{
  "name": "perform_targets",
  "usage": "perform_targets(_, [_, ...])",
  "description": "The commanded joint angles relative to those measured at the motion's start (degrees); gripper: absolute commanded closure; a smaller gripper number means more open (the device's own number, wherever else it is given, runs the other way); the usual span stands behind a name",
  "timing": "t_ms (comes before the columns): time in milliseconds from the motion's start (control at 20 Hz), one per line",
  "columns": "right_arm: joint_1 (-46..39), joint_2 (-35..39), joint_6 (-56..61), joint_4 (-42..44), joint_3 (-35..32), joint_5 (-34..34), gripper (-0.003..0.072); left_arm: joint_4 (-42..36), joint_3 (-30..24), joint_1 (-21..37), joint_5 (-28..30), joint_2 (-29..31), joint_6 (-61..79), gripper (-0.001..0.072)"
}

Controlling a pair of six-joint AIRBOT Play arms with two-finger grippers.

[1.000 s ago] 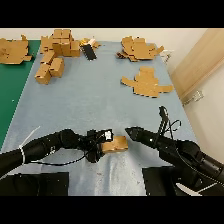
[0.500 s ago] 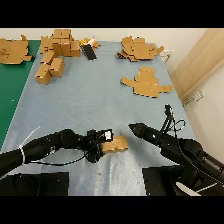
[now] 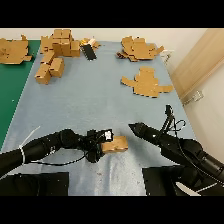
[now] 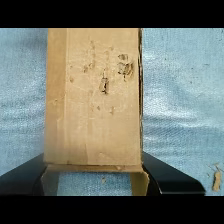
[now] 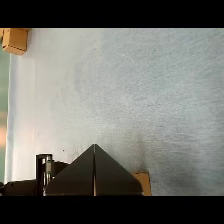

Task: Fold the box.

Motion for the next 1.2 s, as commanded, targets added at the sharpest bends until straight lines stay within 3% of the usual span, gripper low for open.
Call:
perform_targets(0, [0.0, 0.1, 0.2, 0.0, 0.0, 0.0, 0.0685, 0.0, 0.0, 0.0, 0.0, 0.0, 0.0, 0.0183])
perform_targets(800, [0.0, 0.1, 0.2, -0.5, 0.0, 0.0, 0.0685, 0.5, 1.7, 0.5, 0.2, 0.2, -4.9, 0.0184])
perform_targets(950, [0.0, 0.1, 0.2, -0.5, 0.0, 0.0, 0.0685, 0.4, 2.6, 3.7, 0.5, 0.5, -8.0, 0.0185])
perform_targets(1150, [0.0, 0.1, 0.2, -0.5, 0.0, 0.0, 0.0685, 0.5, 2.7, 12.2, 1.5, 2.3, -9.7, 0.0184])
